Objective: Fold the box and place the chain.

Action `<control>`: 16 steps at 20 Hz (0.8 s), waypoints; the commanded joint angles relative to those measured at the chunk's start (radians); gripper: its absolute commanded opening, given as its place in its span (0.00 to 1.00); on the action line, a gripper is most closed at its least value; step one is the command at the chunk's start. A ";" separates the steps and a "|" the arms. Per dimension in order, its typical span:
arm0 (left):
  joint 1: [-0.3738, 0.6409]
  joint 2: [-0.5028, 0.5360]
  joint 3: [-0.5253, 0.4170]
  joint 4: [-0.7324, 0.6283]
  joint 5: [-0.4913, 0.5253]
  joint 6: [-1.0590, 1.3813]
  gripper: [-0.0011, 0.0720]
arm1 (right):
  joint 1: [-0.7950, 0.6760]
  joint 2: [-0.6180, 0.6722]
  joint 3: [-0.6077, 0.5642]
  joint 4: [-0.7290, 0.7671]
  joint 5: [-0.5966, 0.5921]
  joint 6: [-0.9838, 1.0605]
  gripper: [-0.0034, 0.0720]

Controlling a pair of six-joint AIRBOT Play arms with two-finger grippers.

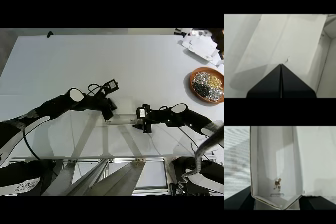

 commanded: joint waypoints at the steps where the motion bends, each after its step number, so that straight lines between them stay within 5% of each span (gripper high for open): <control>1: 0.006 0.076 0.001 0.035 0.029 0.000 0.03 | 0.000 0.000 0.000 0.002 -0.002 0.001 0.60; 4: 0.026 0.166 0.001 0.246 -0.026 -0.092 0.06 | 0.000 0.000 0.000 0.002 -0.002 0.001 0.60; 6: 0.042 0.228 0.001 0.410 -0.082 -0.232 0.17 | 0.000 0.000 0.000 0.002 -0.002 0.001 0.60; 10: 0.049 0.317 0.001 0.665 -0.299 -0.290 0.17 | 0.000 0.000 0.000 0.002 -0.002 0.001 0.60; 14: 0.051 0.302 -0.005 0.733 -0.431 -0.288 0.18 | 0.000 0.000 0.000 0.002 -0.001 0.001 0.60; 16: 0.051 0.271 -0.020 0.731 -0.380 -0.288 0.32 | 0.000 0.000 0.000 0.001 -0.002 0.001 0.60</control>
